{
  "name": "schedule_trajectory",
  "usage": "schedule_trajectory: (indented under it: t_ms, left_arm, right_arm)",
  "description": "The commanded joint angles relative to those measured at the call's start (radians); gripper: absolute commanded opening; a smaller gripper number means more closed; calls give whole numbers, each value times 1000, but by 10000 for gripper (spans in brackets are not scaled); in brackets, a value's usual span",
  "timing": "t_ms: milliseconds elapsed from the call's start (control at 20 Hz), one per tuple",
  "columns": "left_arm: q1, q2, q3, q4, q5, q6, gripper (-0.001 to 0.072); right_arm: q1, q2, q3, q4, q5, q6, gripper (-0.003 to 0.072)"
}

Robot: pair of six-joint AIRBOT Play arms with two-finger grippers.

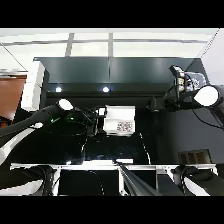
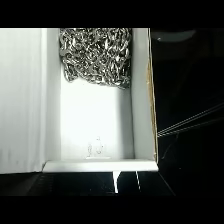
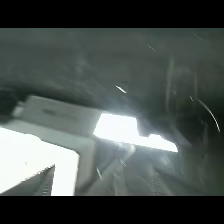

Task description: Fold the box and place the chain.

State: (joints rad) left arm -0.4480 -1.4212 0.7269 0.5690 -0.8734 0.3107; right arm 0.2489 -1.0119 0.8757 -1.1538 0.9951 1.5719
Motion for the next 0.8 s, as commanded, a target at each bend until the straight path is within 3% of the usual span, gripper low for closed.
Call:
schedule_trajectory:
  t_ms: [0, 150, 400, 600, 750]
  left_arm:
    - [0, -1, 0, 3, 1, 0, 447]
    - [0, -1, 0, 3, 0, 0, 447]
    - [0, -1, 0, 3, 1, -1, 448]
    - [0, -1, 0, 3, 0, -1, 447]
    - [0, -1, 0, 3, 0, -1, 448]
  right_arm:
    - [52, -71, 0, 188, -209, -178, 720]
    - [80, -166, 0, 349, -303, -374, 720]
    - [114, -196, 29, 333, -77, -858, 719]
    - [115, -196, 52, 314, 49, -1047, 719]
    - [137, -196, 49, 315, 56, -1076, 719]
